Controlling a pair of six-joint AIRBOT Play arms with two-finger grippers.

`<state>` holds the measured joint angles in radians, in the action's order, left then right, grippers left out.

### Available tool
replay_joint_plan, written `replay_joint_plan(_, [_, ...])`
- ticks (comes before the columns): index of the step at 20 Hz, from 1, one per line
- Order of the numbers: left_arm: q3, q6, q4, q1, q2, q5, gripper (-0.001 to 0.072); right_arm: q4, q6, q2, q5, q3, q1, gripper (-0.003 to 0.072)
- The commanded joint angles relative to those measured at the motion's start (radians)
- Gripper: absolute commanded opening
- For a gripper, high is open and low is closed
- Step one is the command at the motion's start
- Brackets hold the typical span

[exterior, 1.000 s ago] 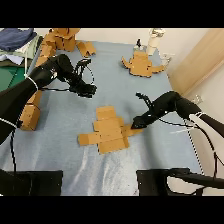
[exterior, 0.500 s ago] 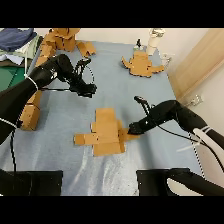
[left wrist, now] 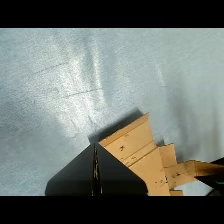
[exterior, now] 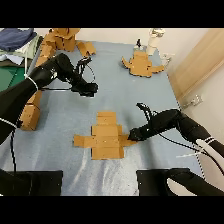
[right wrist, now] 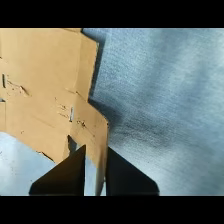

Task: Fold the box.

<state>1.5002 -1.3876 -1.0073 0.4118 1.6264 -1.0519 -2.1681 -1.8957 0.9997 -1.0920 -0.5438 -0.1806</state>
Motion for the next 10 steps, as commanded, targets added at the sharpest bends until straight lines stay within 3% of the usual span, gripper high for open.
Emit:
replay_joint_plan(1, [0.001,0.000,0.006,0.000,0.001,-0.012,0.0010,-0.031,0.003,-0.002,-0.007,0.004,-0.003,0.0124])
replay_joint_plan(2, [0.001,0.001,0.013,-0.001,0.001,-0.023,0.0011,-0.039,-0.008,-0.002,-0.009,0.004,-0.011,0.0007])
replay_joint_plan(4, [0.001,0.031,0.044,-0.007,0.001,-0.061,0.0014,-0.050,-0.027,-0.003,0.012,0.004,-0.050,0.0005])
replay_joint_plan(6, [0.001,0.071,0.107,-0.030,0.001,-0.121,0.0479,-0.049,-0.037,-0.003,0.074,0.004,-0.104,0.0004])
replay_joint_plan(10, [0.001,0.139,0.194,-0.129,0.001,-0.268,0.0487,-0.031,-0.131,-0.003,0.170,0.004,-0.183,0.0003])
